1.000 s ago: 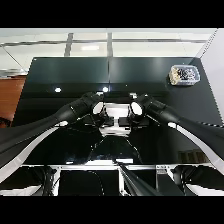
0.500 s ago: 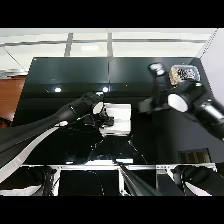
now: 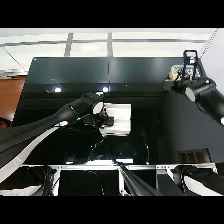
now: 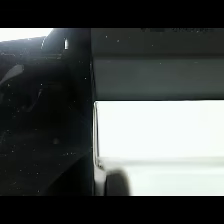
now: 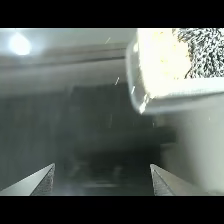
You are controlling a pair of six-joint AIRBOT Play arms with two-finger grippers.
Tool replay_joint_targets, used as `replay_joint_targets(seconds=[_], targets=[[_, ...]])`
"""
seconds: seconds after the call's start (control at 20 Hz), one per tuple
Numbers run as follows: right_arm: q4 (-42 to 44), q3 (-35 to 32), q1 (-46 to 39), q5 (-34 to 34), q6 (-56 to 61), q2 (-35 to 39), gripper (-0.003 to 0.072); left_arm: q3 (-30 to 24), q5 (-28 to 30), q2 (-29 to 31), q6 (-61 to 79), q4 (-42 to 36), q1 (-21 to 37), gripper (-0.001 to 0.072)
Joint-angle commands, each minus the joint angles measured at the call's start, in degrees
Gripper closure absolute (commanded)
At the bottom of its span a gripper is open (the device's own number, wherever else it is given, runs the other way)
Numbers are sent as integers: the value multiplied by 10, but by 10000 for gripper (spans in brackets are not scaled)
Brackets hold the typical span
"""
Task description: Fold the box and place the chain.
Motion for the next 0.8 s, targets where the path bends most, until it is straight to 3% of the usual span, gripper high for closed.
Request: replay_joint_targets(seconds=[0.0, 0.2, 0.3, 0.35, 0.45, 0.75], targets=[[150, 149, -94, 3, 40, -129, -18, 0, 0, 0, 0, 0, 0, 686], [205, 474, -149, 240, 95, -324, -18, 0, 0, 0, 0, -10, 0, 686], [224, 558, -165, 298, 139, -385, -17, 0, 0, 0, 0, -10, 0, 686], [249, 574, -173, 299, 153, -402, -17, 0, 0, 0, 0, -10, 0, 686], [295, 578, -186, 293, 172, -421, 96, 0, 0, 0, 0, -10, 0, 686], [296, 578, -191, 300, 186, -434, 100, 0, 0, 0, 0, -10, 0, 686]])
